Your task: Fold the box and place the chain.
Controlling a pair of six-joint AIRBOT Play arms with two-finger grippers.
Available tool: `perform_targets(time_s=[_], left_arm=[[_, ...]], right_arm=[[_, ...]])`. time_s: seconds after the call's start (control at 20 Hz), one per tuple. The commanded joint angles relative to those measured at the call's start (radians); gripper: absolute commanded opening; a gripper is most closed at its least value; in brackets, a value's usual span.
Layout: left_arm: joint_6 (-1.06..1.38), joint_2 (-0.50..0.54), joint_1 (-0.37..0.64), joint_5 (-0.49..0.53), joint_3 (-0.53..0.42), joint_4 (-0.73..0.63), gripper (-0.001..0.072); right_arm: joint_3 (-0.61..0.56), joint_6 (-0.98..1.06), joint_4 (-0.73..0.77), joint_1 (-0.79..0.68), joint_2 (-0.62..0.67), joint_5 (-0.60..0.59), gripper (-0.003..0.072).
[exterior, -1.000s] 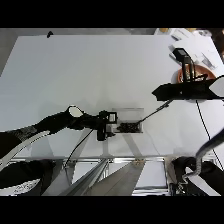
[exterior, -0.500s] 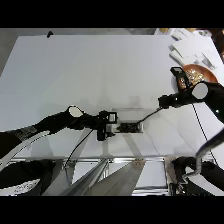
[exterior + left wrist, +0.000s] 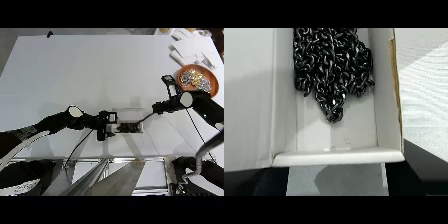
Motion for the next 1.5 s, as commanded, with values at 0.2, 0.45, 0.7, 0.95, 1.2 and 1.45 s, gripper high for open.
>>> perform_targets(time_s=[0.2, 0.45, 0.7, 0.95, 1.2, 1.45], left_arm=[[0.000, 0.000, 0.000, 0.000, 0.000, 0.000, 0.0135], [0.000, 0.000, 0.000, 0.000, 0.000, 0.000, 0.0135], [0.000, 0.000, 0.000, 0.000, 0.000, 0.000, 0.0135], [0.000, 0.000, 0.000, 0.000, 0.000, 0.000, 0.0135], [0.000, 0.000, 0.000, 0.000, 0.000, 0.000, 0.0136], [0.000, 0.000, 0.000, 0.000, 0.000, 0.000, 0.0135]], right_arm=[[-0.004, 0.024, -0.024, 0.019, -0.054, -0.031, 0.0285], [-0.004, 0.035, -0.025, 0.019, -0.072, -0.035, 0.0218], [-0.004, 0.042, -0.024, 0.019, -0.110, -0.013, 0.0152], [-0.004, 0.029, -0.024, 0.020, -0.104, 0.042, 0.0020], [-0.004, 0.014, -0.024, 0.028, -0.006, 0.080, 0.0019], [-0.005, 0.012, -0.025, 0.027, 0.085, 0.078, 0.0020]])
